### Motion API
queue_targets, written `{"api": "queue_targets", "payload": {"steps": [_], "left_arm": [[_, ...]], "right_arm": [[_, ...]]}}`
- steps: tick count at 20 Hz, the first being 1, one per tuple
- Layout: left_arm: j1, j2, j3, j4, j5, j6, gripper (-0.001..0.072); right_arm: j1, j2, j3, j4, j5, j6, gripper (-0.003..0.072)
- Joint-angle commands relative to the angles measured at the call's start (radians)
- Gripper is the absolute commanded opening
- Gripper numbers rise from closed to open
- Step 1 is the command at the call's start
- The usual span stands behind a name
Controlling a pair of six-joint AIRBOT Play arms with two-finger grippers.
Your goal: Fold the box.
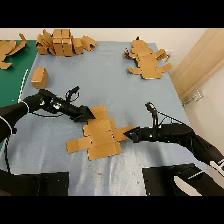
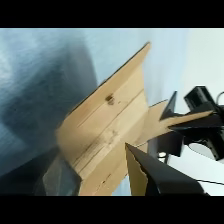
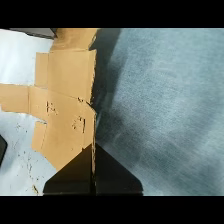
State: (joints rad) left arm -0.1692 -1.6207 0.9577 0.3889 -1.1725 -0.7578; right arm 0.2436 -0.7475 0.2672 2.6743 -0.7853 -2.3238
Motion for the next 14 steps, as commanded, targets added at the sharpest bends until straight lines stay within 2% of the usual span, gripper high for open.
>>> {"api": "queue_targets", "payload": {"steps": [1, 6, 7, 8, 9, 14], "left_arm": [[0.0, -0.019, -0.001, -0.098, -0.067, 0.096, 0.0602], [0.001, -0.052, -0.001, -0.1, -0.131, 0.123, 0.06], [0.001, -0.052, -0.001, -0.1, -0.134, 0.13, 0.0532], [0.001, -0.052, -0.001, -0.1, -0.144, 0.152, 0.0314], [0.001, -0.052, -0.001, -0.1, -0.149, 0.164, 0.0294], [0.002, -0.052, -0.001, -0.1, -0.144, 0.175, 0.0292]], "right_arm": [[0.002, 0.001, -0.001, -0.001, 0.006, 0.0, 0.0004], [0.002, 0.0, -0.001, -0.002, 0.011, 0.001, 0.0004], [0.002, 0.0, -0.001, -0.003, 0.012, 0.001, 0.0004], [0.002, 0.0, -0.001, -0.004, 0.015, 0.001, 0.0004], [0.002, 0.0, -0.001, -0.004, 0.018, 0.001, 0.0004], [0.002, 0.0, -0.001, -0.005, 0.022, 0.001, 0.0004]]}}
